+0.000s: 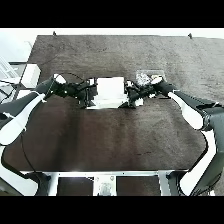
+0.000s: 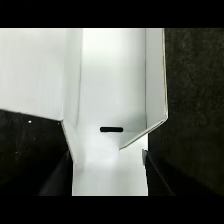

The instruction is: Fold the box and place the chain.

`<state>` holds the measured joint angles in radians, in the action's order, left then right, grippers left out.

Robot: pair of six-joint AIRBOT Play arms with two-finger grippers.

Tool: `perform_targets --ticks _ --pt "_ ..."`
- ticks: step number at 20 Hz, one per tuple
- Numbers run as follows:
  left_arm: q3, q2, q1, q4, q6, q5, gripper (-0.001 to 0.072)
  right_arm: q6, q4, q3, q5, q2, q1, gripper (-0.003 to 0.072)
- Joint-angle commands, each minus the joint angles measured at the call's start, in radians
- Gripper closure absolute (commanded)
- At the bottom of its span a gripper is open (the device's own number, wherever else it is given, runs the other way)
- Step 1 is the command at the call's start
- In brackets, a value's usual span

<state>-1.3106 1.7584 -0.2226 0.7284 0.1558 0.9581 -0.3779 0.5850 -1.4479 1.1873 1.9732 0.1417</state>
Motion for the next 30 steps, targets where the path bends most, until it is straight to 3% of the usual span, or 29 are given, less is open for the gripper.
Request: perform_targets --ticks 1,8,10,30 --pt "-0.001 0.003 -0.027 -0.004 0.010 -0.006 0.0185 0.000 0.000 0.000 0.000 0.000 -0.001 0.0093" --pt "-0.001 0.003 -0.029 0.063 -0.025 -0.034 0.0187 0.000 0.000 0.000 0.000 0.000 -0.001 0.0093" --pt "-0.001 0.003 -0.030 0.061 -0.024 -0.035 0.0359 0.000 0.000 0.000 0.000 0.000 -0.001 0.0093" --pt "-0.001 0.038 -0.034 -0.169 0.063 -0.025 0.0362 0.000 0.000 0.000 0.000 0.000 -0.001 0.0093"
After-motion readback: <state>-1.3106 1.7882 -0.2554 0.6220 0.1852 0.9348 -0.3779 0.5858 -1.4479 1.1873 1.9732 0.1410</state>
